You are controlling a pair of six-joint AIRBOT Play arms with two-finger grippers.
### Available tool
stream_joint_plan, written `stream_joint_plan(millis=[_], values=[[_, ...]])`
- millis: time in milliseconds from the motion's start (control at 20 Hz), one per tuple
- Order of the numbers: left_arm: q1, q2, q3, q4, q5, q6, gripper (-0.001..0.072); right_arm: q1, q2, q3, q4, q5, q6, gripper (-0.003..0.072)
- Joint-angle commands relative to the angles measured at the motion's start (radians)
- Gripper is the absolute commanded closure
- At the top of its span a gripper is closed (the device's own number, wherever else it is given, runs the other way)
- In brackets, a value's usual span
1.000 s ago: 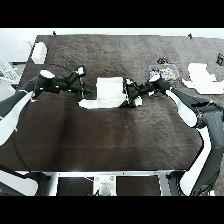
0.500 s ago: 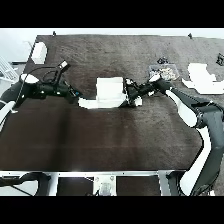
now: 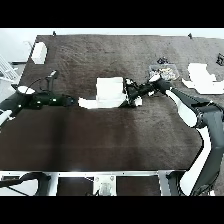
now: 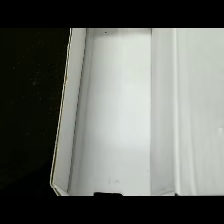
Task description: Fold the box and place the chain.
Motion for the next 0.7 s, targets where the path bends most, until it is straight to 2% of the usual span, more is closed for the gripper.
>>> stream_joint_plan(millis=[0, 200, 450, 650], values=[[0.117, 0.002, -0.017, -0.014, -0.084, -0.051, 0.0692, 0.001, 0.000, 0.000, 0.000, 0.000, 0.000, 0.0175], [0.136, -0.019, -0.016, 0.014, -0.162, -0.116, 0.0693, 0.000, 0.000, 0.000, 0.000, 0.000, 0.000, 0.0175], [0.129, -0.082, -0.015, 0.025, -0.159, -0.176, 0.0692, 0.001, 0.000, 0.000, 0.000, 0.000, 0.000, 0.0175], [0.095, -0.121, -0.014, -0.028, -0.154, -0.169, 0.0692, 0.000, 0.000, 0.000, 0.000, 0.000, 0.000, 0.0175]])
